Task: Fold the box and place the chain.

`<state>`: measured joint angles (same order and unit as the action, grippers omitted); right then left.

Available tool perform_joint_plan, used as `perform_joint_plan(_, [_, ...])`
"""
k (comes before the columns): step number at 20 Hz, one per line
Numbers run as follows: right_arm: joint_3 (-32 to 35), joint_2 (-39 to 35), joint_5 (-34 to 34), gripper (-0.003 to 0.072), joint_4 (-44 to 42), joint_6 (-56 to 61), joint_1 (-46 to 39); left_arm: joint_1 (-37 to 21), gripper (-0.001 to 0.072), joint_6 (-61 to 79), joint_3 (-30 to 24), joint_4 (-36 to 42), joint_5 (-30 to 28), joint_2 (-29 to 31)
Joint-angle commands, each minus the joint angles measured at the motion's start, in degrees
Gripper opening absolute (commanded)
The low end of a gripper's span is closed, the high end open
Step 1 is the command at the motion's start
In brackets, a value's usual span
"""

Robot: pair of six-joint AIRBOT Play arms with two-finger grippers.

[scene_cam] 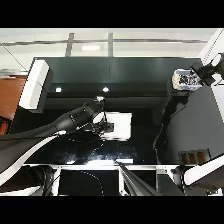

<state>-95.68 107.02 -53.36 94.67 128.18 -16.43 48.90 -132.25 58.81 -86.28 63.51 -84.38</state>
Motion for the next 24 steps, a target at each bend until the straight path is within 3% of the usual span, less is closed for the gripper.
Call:
perform_joint_plan(1, [-0.2,1.7,2.6,0.0543,0.3,0.6,-0.3,0.0,0.0033,0.0,0.0,0.0,0.0,0.0])
perform_joint_plan(5, [-0.2,2.4,5.3,0.0539,0.3,0.6,-0.4,0.0,0.0033,0.0,0.0,0.0,0.1,0.0])
perform_joint_plan(8, [-0.2,2.4,3.7,0.0102,-2.3,-2.7,-0.4,0.0,0.0033,0.0,0.0,0.0,0.0,0.0])
perform_joint_plan(9, [-0.3,2.4,2.2,0.0044,-4.2,-4.6,-0.5,0.0,0.0033,0.0,0.0,0.0,0.0,0.0])
perform_joint_plan(14, [-2.2,-0.7,-5.9,0.004,-10.5,-12.7,-1.9,0.0,0.0033,0.0,0.0,0.0,0.1,0.0])
perform_joint_plan(17, [-2.2,-6.3,-10.9,0.004,-17.6,-27.0,-2.5,0.0,0.0033,0.0,0.0,0.0,0.0,0.0])
perform_joint_plan(24, [-2.1,-23.8,-25.0,0.004,-20.7,-43.7,-1.7,0.0,0.0034,0.0,0.0,0.0,0.0,-0.1])
